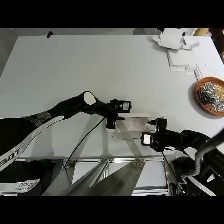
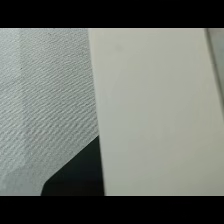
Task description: Fold the box and place the chain.
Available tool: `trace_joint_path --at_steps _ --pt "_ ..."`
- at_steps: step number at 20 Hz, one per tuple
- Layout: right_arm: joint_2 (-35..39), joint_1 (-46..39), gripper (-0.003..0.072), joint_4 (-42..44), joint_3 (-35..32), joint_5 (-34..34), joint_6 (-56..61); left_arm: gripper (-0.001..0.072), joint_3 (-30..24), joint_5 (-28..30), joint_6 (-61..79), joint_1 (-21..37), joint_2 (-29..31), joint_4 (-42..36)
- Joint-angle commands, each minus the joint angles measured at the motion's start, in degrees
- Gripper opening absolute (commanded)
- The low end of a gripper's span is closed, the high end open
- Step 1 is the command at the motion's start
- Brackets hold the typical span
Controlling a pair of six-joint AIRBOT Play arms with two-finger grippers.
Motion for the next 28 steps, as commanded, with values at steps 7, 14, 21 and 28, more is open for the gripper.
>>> trace_joint_path --at_steps 7,14,21,28 --pt "-2.3 -7.1 0.0685 11.7 3.4 0.9 -11.8 0.0011 0.0 0.0 0.0 0.0 0.0 0.0" --pt "-11.7 -18.5 0.0686 20.1 7.4 8.2 -18.9 0.0011 0.0 0.0 0.0 0.0 0.0 0.0" --pt "-20.6 -27.0 0.0687 37.2 7.4 8.8 -46.4 0.0011 0.0 0.0 0.0 0.0 0.0 0.0" --pt "-27.4 -31.1 0.0686 42.7 7.4 15.0 -55.1 0.0011 0.0 0.0 0.0 0.0 0.0 0.0"
